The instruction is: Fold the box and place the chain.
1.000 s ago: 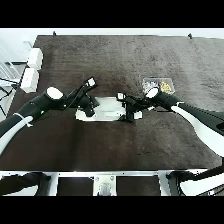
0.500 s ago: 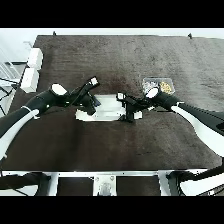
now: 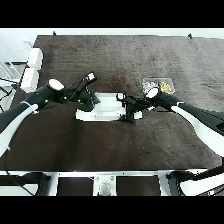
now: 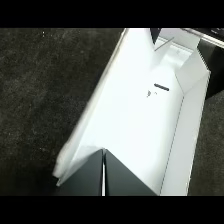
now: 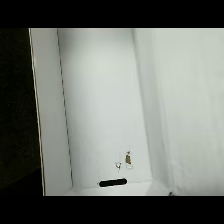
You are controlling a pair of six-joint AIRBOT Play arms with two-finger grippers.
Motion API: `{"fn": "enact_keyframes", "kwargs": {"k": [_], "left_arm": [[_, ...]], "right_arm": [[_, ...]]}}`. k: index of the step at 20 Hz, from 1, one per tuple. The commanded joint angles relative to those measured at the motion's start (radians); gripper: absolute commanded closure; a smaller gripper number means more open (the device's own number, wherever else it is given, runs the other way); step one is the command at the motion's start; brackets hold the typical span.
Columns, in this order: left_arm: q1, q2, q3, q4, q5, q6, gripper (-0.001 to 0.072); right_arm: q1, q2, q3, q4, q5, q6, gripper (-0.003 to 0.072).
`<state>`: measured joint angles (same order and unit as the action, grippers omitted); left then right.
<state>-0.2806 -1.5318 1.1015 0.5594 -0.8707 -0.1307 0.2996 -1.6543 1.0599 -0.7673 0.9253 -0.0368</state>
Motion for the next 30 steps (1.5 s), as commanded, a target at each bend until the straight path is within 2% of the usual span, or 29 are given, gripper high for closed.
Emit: {"fn": "enact_keyframes", "kwargs": {"k": [1,3,10,14,24,26,28,30], "left_arm": [[0.018,-0.059,0.063,-0.017,-0.067,0.0,0.0691],[0.019,-0.089,0.1,-0.014,-0.073,-0.001,0.0691],[0.018,-0.145,0.112,-0.013,-0.052,-0.019,0.0691],[0.018,-0.151,0.112,0.003,-0.019,-0.019,0.0691],[0.019,-0.171,0.126,0.017,-0.043,-0.026,0.0691],[0.019,-0.171,0.172,0.04,-0.114,-0.031,0.069],[0.032,-0.169,0.226,0.055,-0.228,-0.066,0.0691],[0.066,-0.14,0.237,0.055,-0.297,-0.088,0.0692]], "right_arm": [[0.001,-0.001,0.0,0.0,0.0,0.0,0.0092],[0.001,-0.001,0.0,0.0,0.0,0.0,0.0092],[0.002,-0.001,0.0,0.0,0.0,0.0,0.0092],[0.002,-0.001,0.0,0.0,0.0,0.0,0.0092],[0.002,-0.001,0.0,0.0,0.0,0.0,0.0092],[0.002,-0.001,0.0,0.0,0.0,0.0,0.0092],[0.002,-0.001,0.0,0.0,0.0,-0.001,0.0092],[0.002,-0.001,0.0,0.0,0.0,0.0,0.0092]]}}
